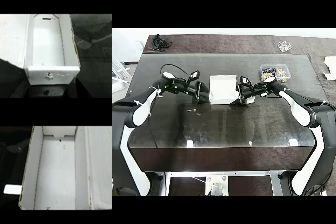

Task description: Fold the box and place the chain.

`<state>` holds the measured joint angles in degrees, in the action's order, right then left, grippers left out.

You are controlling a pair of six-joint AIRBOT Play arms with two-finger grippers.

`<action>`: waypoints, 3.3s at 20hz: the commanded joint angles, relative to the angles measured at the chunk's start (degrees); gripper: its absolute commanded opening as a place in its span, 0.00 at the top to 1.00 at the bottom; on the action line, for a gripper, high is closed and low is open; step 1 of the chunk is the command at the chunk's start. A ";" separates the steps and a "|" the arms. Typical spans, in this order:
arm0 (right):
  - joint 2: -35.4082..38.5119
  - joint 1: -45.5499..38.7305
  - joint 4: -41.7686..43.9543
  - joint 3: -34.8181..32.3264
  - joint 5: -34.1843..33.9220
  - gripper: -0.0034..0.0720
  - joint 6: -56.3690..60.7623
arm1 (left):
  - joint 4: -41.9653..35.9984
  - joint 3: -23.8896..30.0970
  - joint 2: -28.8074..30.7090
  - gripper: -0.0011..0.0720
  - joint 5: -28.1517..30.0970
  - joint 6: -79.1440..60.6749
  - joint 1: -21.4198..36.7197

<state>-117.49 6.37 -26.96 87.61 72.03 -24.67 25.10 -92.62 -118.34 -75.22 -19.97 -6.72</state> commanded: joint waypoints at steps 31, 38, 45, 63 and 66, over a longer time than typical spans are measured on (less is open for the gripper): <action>0.04 0.00 -0.04 0.00 0.00 0.17 0.00 | -0.87 -0.17 -2.19 0.00 6.78 -1.49 -3.63; 0.04 0.00 -0.04 0.00 0.00 0.17 -0.02 | -0.92 -0.17 -2.19 0.11 7.19 -1.49 -3.63; 0.04 0.00 -0.04 0.00 0.02 0.17 0.00 | -1.60 -0.17 -2.16 0.11 7.26 -1.49 -3.61; 0.04 0.00 -0.04 0.00 0.00 0.17 0.00 | -1.60 -0.17 -2.16 0.11 7.28 -1.49 -3.61; 0.04 0.02 -0.07 -0.04 0.02 0.17 0.35 | -1.57 -0.17 -2.16 0.11 7.26 -1.49 -3.61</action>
<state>-117.49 6.33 -27.03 87.61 72.03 -24.67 23.51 -92.73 -120.53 -67.94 -21.45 -10.37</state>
